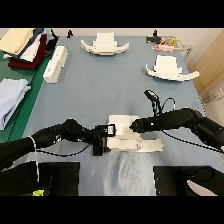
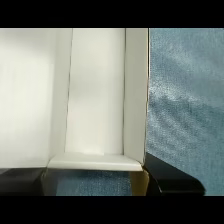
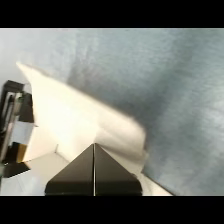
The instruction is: Fold the box.
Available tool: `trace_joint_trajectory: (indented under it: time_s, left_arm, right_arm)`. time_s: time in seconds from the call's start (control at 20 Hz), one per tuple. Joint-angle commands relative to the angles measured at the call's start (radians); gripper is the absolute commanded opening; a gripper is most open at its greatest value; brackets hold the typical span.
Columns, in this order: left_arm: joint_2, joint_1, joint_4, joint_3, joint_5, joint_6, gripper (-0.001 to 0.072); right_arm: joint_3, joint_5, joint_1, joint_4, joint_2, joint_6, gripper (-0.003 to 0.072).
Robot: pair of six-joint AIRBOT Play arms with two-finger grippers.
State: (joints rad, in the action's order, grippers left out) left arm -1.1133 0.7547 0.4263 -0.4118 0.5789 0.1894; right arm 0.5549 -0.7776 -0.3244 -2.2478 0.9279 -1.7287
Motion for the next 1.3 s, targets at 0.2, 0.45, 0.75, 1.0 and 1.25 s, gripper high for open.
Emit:
trace_joint_trajectory:
  time_s: [0.2, 0.45, 0.75, 1.0, 1.25]
  left_arm:
    - [0.000, 0.000, 0.000, -0.001, 0.000, 0.000, 0.0518]
    - [0.000, 0.000, 0.000, -0.001, 0.000, 0.000, 0.0518]
    - [0.000, 0.000, 0.000, -0.001, 0.000, 0.001, 0.0518]
    - [0.000, 0.000, 0.000, -0.001, 0.000, 0.000, 0.0518]
    - [0.000, 0.000, 0.000, -0.001, 0.000, 0.000, 0.0518]
  right_arm:
    - [0.001, 0.036, -0.002, -0.001, 0.140, -0.140, 0.0004]
    - [0.000, 0.008, -0.002, 0.000, 0.140, -0.143, 0.0004]
    - [0.001, -0.027, -0.001, -0.002, 0.137, -0.142, 0.0004]
    - [0.057, -0.035, -0.001, -0.001, 0.078, -0.139, 0.0004]
    - [0.091, -0.116, 0.000, 0.057, -0.075, -0.138, 0.0004]
